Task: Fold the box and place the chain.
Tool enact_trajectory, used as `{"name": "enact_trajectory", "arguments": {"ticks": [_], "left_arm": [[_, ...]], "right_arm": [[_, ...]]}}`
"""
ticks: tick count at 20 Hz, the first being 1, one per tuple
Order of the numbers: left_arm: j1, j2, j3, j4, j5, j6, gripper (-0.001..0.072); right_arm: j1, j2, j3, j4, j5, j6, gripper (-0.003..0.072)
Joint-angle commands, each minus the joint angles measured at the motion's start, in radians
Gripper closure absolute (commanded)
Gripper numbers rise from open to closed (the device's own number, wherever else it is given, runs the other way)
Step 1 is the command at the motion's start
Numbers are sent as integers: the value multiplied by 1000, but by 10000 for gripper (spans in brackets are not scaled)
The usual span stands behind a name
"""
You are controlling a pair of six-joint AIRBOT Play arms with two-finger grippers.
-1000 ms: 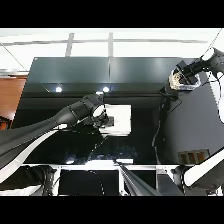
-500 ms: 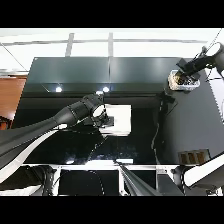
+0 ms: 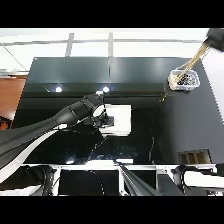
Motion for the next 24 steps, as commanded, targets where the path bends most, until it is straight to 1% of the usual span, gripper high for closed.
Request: {"name": "enact_trajectory", "arguments": {"ticks": [1, 4, 7, 11, 15, 18, 22, 24], "left_arm": [[1, 0, 0, 0, -1, 0, 683], [1, 0, 0, 0, 0, 0, 684], [1, 0, 0, 0, 3, 0, 684], [1, 0, 0, 0, 3, 0, 683], [1, 0, 0, 0, 3, 0, 683], [1, 0, 0, 0, 3, 0, 684], [1, 0, 0, 0, 3, 0, 684], [1, 0, 0, 0, 3, 0, 684]], "right_arm": [[-6, 116, 85, 32, 8, -49, 672], [-6, 164, 178, 115, 61, -66, 672], [-6, 246, 178, 219, 129, -110, 672], [-1, 356, 123, 361, 134, -159, 673], [-1, 433, 71, 418, 138, -171, 672], [59, 445, 69, 423, 169, -183, 672], [151, 445, 52, 412, 254, -250, 672], [196, 444, 32, 417, 354, -320, 679]]}}
